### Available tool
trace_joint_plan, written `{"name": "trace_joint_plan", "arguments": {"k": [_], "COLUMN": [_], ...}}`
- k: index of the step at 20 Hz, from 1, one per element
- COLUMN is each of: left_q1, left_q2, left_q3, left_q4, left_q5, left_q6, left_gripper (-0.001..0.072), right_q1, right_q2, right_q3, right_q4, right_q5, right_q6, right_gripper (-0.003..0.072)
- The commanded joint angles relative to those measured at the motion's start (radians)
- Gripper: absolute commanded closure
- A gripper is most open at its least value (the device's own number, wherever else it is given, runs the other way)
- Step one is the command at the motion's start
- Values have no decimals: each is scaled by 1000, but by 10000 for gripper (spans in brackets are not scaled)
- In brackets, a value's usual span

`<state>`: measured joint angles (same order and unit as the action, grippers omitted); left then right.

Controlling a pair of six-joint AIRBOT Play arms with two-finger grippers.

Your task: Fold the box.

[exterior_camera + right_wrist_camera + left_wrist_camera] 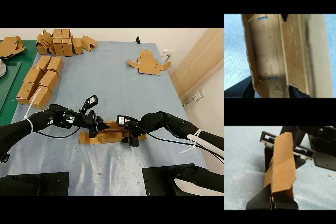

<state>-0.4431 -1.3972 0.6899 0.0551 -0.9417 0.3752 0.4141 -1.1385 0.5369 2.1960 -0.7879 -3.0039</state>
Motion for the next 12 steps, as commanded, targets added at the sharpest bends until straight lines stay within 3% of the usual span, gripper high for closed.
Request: {"name": "trace_joint_plan", "arguments": {"k": [1, 7, 8, 9, 10, 12], "left_q1": [1, 1, 2, 2, 2, 2], "left_q2": [0, 0, 0, 1, 2, 3], "left_q3": [1, 1, 1, 1, 1, 1], "left_q4": [0, 1, 1, -2, -7, -6], "left_q5": [1, 11, 23, 50, 76, 79], "left_q6": [2, 0, 0, -14, -58, -80], "left_gripper": [698, 696, 585, 231, 118, 122], "right_q1": [-1, -1, -1, -1, -1, -1], "right_q2": [-1, -1, -1, -1, -1, -1], "right_q3": [0, 0, 0, 0, 0, 0], "right_q4": [-1, 0, 0, -1, 0, -1], "right_q5": [0, 0, 0, 0, 0, 0], "right_q6": [0, 0, 0, 0, 0, 0], "right_gripper": [236, 236, 236, 236, 236, 236]}}
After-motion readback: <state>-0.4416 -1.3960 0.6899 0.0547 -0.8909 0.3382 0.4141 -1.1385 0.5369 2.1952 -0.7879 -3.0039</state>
